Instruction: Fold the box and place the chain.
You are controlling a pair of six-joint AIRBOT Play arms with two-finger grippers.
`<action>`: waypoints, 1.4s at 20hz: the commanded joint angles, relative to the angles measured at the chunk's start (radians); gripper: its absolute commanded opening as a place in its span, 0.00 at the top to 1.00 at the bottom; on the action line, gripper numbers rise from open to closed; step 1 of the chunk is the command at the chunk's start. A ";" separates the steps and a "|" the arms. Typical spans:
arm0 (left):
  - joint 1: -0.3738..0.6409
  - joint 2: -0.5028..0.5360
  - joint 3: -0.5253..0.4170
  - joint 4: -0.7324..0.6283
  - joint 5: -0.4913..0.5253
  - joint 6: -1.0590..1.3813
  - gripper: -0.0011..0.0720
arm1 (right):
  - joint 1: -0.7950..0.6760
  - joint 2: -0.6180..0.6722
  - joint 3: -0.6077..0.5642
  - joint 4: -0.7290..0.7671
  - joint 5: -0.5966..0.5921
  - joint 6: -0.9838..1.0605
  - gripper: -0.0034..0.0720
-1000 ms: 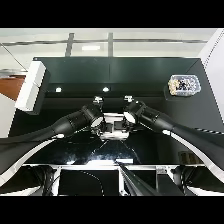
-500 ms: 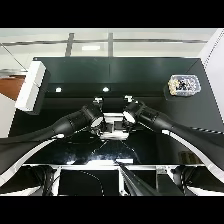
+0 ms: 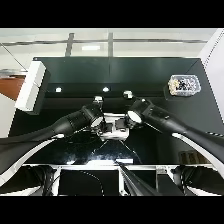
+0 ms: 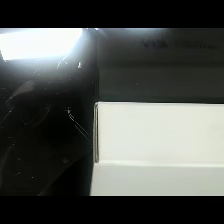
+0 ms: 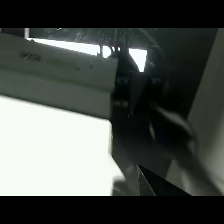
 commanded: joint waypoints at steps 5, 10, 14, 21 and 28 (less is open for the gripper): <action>0.000 0.000 0.000 0.000 0.000 -0.001 0.95 | -0.003 0.407 -0.003 -0.395 0.113 -0.155 0.28; 0.000 0.000 0.000 -0.002 0.020 -0.002 0.95 | -0.314 0.487 -0.076 -0.714 0.023 -0.154 0.28; 0.000 0.000 0.000 -0.001 0.026 -0.002 0.95 | -0.748 0.435 -0.187 -0.534 -0.325 -0.114 0.02; 0.000 0.000 0.000 -0.003 0.040 -0.002 0.95 | -1.010 -0.047 0.089 -0.158 -0.420 -0.046 0.02; 0.000 0.000 0.000 -0.003 0.038 -0.001 0.95 | -1.098 -0.325 0.354 -0.025 -0.319 0.116 0.03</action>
